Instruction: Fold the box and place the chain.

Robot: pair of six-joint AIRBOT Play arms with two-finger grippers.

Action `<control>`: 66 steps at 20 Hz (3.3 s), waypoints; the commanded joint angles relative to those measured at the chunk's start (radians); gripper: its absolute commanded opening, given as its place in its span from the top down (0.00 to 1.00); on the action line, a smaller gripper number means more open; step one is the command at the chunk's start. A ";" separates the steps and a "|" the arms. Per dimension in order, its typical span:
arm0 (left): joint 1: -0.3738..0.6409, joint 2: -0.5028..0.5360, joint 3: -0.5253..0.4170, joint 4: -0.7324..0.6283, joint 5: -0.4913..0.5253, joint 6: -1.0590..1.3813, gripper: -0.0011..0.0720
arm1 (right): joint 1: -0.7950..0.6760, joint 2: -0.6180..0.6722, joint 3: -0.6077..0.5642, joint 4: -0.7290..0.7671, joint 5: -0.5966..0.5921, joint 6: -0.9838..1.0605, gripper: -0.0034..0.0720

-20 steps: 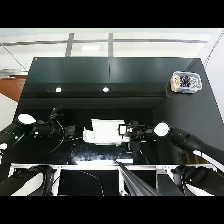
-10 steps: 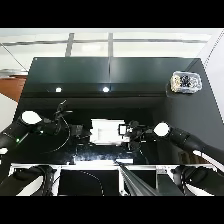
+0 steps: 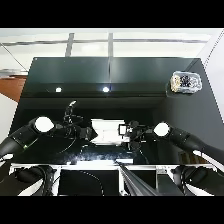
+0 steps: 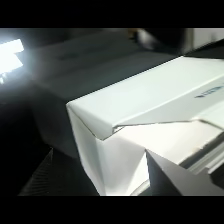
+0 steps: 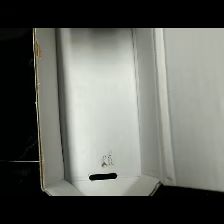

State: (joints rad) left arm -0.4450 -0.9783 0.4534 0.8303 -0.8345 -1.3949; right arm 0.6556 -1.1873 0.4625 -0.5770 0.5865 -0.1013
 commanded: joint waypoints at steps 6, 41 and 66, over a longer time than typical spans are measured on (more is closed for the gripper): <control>-0.105 0.001 0.002 0.116 0.090 -0.232 0.04 | 0.001 0.000 0.000 0.000 0.000 0.000 0.33; -0.425 -0.273 0.335 0.692 -0.169 -1.041 0.61 | 0.001 0.000 0.000 0.000 0.000 0.000 0.33; -0.425 -0.307 0.339 0.695 -0.143 -1.037 0.95 | 0.001 0.000 0.000 0.000 0.000 0.000 0.33</control>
State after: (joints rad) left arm -0.8696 -1.2846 0.7921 1.5288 -0.9886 -2.4302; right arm 0.6556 -1.1873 0.4625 -0.5777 0.5861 -0.1017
